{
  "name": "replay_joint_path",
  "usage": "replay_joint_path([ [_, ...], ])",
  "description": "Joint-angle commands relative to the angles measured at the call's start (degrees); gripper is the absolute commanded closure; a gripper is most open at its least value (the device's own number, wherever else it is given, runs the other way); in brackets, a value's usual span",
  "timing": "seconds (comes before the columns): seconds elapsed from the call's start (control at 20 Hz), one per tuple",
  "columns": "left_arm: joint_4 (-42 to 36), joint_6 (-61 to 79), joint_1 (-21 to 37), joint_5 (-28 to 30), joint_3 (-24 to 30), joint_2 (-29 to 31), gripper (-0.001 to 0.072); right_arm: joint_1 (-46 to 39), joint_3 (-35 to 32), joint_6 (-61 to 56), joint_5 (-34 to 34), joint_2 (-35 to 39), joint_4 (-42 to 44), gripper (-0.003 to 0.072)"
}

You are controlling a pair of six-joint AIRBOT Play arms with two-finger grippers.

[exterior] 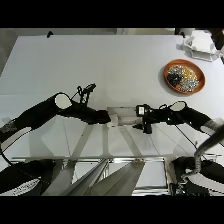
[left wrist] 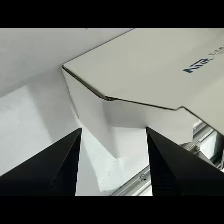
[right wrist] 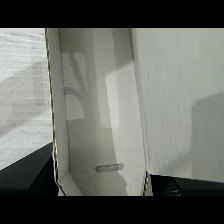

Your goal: Fold the box and place the chain.

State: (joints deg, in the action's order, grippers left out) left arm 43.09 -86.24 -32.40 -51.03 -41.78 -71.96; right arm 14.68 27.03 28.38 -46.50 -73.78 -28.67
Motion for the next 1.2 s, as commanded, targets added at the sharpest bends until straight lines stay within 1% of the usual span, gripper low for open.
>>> replay_joint_path([
  [0.0, 5.6, -5.9, -1.1, 0.0, -1.3, 0.0, 0.0257, 0.0, 0.0, 0.0, 0.0, 0.0, 0.0, 0.0321],
  [0.2, 12.2, -13.5, -3.4, -0.1, -4.9, -1.6, 0.0257, 0.0, 0.0, 0.0, 0.0, 0.0, 0.0, 0.0321],
  [0.35, 13.2, -16.6, -5.7, -0.2, -7.9, -4.5, 0.0257, 0.0, 0.0, 0.0, 0.0, 0.0, 0.0, 0.0321],
  [0.5, 15.3, -19.4, -7.1, 0.0, -10.4, -5.5, 0.0256, 0.0, 0.0, 0.0, 0.0, 0.0, 0.0, 0.0321],
  [0.9, 20.9, -26.1, -9.7, -1.6, -10.8, -6.2, 0.0256, 0.0, 0.0, 0.0, 0.0, 0.0, 0.0, 0.0321],
  [1.15, 21.5, -27.8, -10.8, -1.4, -11.7, -6.2, 0.0256, 0.0, 0.0, 0.0, 0.0, 0.0, 0.0, 0.0321],
])
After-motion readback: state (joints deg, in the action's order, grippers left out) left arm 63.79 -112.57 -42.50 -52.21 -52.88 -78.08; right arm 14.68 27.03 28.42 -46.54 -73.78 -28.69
